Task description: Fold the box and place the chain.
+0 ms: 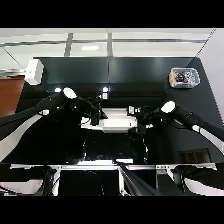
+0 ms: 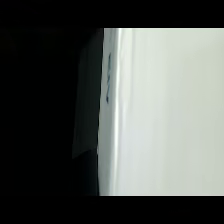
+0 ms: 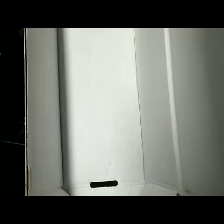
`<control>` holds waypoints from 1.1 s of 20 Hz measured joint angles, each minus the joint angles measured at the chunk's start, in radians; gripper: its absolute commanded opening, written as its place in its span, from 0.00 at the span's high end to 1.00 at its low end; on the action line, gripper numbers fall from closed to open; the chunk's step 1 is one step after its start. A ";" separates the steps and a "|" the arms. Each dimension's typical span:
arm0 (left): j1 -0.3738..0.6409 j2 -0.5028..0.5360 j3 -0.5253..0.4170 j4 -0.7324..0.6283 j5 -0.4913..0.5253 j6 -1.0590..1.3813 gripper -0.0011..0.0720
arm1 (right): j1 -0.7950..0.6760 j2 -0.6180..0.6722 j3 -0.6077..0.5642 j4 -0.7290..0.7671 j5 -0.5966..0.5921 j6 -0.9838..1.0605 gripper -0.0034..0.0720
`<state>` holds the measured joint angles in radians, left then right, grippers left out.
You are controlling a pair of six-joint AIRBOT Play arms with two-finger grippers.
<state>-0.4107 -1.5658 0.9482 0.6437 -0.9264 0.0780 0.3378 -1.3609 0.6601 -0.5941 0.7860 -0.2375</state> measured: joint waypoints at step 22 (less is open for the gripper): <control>0.094 0.182 0.000 0.080 -0.082 -0.159 0.14 | 0.002 -0.001 0.000 -0.007 -0.009 0.010 0.34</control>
<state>-0.3164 -1.3842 0.9482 0.7238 -1.0080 -0.0811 0.3401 -1.3617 0.6605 -0.6010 0.7773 -0.2279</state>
